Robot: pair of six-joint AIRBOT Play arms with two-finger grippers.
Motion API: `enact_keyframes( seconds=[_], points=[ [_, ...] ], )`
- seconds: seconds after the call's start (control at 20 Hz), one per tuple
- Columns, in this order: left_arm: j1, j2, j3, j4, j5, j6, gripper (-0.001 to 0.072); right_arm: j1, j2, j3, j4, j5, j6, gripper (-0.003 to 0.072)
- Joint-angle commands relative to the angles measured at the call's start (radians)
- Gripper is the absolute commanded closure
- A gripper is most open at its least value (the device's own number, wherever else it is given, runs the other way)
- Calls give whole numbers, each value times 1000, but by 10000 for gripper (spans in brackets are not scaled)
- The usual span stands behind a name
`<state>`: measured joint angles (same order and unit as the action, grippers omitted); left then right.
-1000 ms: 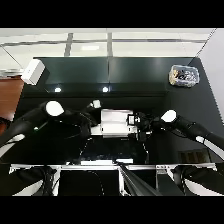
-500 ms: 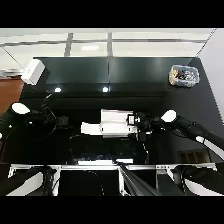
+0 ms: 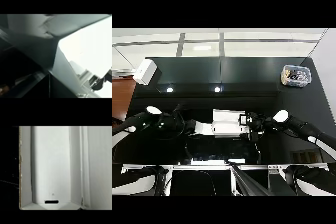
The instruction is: Fold the box and place the chain.
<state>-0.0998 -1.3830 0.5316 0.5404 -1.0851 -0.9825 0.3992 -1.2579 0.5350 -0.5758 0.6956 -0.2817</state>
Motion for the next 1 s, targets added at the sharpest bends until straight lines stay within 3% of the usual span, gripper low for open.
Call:
enact_keyframes(
  seconds=[0.0,0.1,0.15,0.2,0.25,0.3,0.6,0.7,0.75,0.85,0.95],
  points=[
    [-75,-20,30,-91,26,64,682,1,0,1,0,0,0,199],
    [-66,-20,50,-82,-46,107,677,1,0,1,0,0,0,199],
    [-53,-19,59,-81,-88,132,607,1,0,1,0,0,0,199],
    [-39,-19,68,-82,-114,136,428,1,0,1,0,0,0,198],
    [-26,-19,78,-81,-124,136,158,1,0,1,0,0,0,199],
    [-16,-19,88,-81,-127,135,-5,1,0,1,0,0,0,198],
    [-104,-19,147,-85,-139,85,3,1,0,1,0,0,0,199],
    [-151,-19,174,-85,-140,84,47,1,0,1,0,0,0,198],
    [-172,-19,189,-82,-134,69,141,1,0,1,0,0,0,199],
    [-210,-19,225,-19,-100,-46,160,1,0,1,0,0,0,198],
    [-256,-19,275,129,-58,-233,161,1,0,1,0,0,0,198]
  ],
)
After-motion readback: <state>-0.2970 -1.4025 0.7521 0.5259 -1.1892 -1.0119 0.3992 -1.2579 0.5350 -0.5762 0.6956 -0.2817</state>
